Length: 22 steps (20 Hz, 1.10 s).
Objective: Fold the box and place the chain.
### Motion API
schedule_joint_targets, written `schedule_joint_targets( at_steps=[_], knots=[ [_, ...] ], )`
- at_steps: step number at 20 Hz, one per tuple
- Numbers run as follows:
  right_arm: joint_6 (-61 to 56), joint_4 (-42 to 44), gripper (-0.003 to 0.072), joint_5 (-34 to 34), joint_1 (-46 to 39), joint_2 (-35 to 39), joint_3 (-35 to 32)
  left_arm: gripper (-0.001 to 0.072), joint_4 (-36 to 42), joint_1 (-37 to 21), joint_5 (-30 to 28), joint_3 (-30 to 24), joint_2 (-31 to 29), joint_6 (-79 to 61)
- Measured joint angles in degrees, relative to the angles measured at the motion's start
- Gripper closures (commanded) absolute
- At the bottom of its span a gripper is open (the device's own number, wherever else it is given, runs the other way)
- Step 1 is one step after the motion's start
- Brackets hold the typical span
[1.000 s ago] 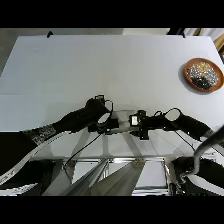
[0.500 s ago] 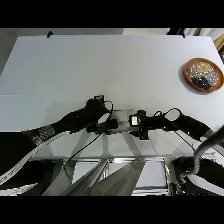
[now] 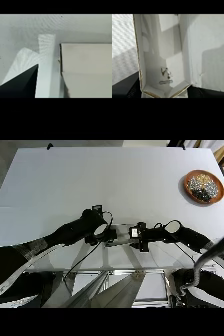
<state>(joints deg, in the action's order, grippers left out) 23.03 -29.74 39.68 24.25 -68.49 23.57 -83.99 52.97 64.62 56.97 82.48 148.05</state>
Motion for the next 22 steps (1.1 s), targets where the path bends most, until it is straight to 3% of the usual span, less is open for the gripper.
schedule_joint_targets(
  at_steps=[7,8,10,11,14,17,22],
  knots=[
    [0.0,0.0,0.0302,0.0,0.0,0.0,0.0,0.0193,3.0,-4.7,1.4,-0.1,-9.6,-11.7],
    [0.0,0.0,0.0302,0.0,0.0,0.0,0.0,0.0175,3.3,-5.7,1.9,-0.4,-11.9,-15.1],
    [0.0,0.0,0.0302,0.0,0.0,0.0,0.0,0.0032,3.6,-8.4,2.4,-1.8,-16.8,-23.9],
    [0.0,0.0,0.0302,0.0,0.0,0.0,0.0,0.0013,3.7,-10.0,2.4,-3.1,-19.5,-29.5],
    [0.0,0.0,0.0302,0.0,0.0,0.0,0.0,0.0016,4.3,-16.6,0.6,-9.7,-28.3,-50.5],
    [0.0,0.0,0.0302,0.0,0.0,0.0,0.0,0.0017,8.0,-24.2,-5.4,-19.5,-35.1,-77.0],
    [0.0,0.0,0.0302,0.0,0.0,0.0,0.0,0.0013,27.0,-31.0,-13.8,-32.7,-35.1,-126.5]
  ],
)
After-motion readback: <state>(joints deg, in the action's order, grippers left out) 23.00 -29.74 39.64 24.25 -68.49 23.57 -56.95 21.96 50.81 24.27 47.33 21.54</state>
